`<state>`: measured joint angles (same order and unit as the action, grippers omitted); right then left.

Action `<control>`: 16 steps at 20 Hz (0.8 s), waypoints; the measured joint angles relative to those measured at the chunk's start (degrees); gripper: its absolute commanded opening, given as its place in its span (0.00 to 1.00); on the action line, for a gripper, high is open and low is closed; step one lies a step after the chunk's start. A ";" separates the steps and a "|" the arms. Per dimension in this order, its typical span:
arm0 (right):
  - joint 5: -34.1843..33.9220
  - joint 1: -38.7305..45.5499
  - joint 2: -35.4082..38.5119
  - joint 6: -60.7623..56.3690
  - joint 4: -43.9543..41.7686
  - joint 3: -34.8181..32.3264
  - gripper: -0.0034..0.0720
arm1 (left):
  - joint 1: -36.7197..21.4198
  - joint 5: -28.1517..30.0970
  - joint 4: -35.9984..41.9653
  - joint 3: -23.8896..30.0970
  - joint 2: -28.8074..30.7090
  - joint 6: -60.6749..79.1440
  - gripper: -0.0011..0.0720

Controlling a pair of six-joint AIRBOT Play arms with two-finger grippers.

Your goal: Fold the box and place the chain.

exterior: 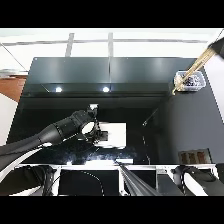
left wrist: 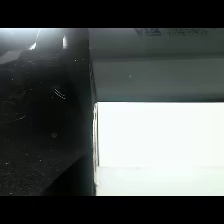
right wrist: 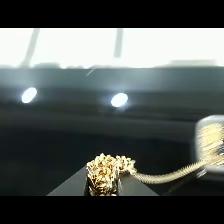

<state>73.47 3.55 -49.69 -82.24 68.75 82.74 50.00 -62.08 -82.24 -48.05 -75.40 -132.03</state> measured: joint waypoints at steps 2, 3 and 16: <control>3.52 -2.49 4.11 -0.09 0.13 -3.89 0.10 | 0.00 0.00 0.09 0.00 0.00 0.00 0.06; 5.60 -3.50 5.70 -0.24 -0.15 -5.53 0.10 | 0.00 0.02 0.13 0.02 0.00 0.00 0.06; 16.13 -15.93 9.92 3.48 -18.51 -14.88 0.10 | 0.00 0.55 0.24 0.00 0.00 0.02 0.06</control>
<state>89.60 -12.38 -39.77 -78.76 50.24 67.85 50.00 -61.54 -82.00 -48.05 -75.40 -132.00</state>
